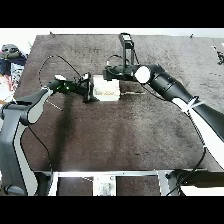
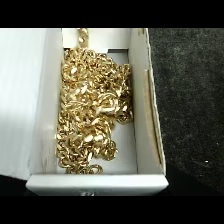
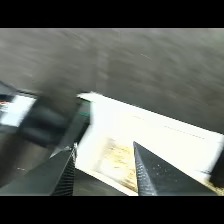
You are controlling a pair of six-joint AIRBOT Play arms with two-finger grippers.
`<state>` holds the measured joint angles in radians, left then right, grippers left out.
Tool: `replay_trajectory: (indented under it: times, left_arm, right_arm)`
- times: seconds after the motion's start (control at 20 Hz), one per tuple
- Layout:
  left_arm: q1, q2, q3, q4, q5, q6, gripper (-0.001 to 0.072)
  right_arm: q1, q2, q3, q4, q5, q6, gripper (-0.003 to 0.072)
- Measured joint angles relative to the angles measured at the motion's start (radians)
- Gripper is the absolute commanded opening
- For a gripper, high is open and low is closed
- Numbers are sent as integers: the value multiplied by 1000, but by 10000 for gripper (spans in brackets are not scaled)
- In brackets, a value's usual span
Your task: Fold the box and place the chain.
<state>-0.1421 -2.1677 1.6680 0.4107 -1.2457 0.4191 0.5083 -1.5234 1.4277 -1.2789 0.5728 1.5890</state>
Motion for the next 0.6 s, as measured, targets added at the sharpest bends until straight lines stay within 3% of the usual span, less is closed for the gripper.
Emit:
replay_trajectory:
  times: [0.3, 0.6]
  left_arm:
    - [0, 0, 0, 0, 0, 0, 205]
    - [0, 0, 0, 0, 0, 0, 206]
  right_arm:
    - [-208, 42, -119, -46, 147, 45, 401]
    - [-373, 79, -341, -51, 106, 179, 400]
